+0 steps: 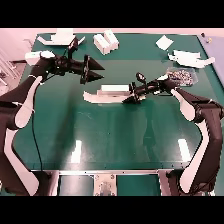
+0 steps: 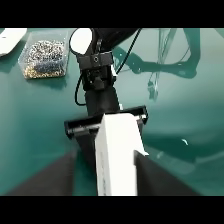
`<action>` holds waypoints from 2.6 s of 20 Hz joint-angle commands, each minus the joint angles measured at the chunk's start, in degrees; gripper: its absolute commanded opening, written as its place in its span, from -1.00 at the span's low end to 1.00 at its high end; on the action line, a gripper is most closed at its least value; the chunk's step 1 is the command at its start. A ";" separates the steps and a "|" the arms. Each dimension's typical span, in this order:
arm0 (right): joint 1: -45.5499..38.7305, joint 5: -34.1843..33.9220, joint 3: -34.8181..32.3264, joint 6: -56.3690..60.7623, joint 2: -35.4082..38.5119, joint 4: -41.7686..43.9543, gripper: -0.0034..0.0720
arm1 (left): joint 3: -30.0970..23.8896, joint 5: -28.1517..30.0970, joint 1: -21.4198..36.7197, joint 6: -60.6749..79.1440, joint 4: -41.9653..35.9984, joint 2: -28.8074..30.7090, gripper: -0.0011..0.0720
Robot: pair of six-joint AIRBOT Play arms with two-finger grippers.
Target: Fold the box and place the chain.
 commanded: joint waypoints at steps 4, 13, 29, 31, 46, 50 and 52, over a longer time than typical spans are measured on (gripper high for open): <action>0.04 -0.04 0.04 0.02 -0.02 0.04 0.35 | 0.59 -2.89 0.20 -6.80 -0.15 3.74 -0.91; 0.07 -0.04 0.04 0.02 -0.02 0.04 0.35 | -7.19 16.90 0.07 -12.81 9.42 14.60 -0.92; 0.07 -0.02 0.04 0.02 -0.02 0.04 0.35 | -45.46 26.51 0.07 10.60 -1.75 21.90 -0.91; 0.04 -0.02 0.04 0.02 -0.02 0.04 0.35 | -45.46 26.58 0.07 12.26 -5.11 19.98 -0.91; 0.04 -0.04 0.04 0.02 -0.02 0.04 0.35 | -37.38 41.31 -8.13 19.23 -14.91 15.41 -0.91; 0.04 -0.04 0.07 0.02 -0.02 0.04 0.35 | -31.91 40.92 -8.15 18.03 -15.72 11.63 -0.91; 0.04 -0.02 0.04 0.02 -0.02 0.04 0.35 | -29.62 41.00 -8.15 17.92 -15.76 10.34 -0.91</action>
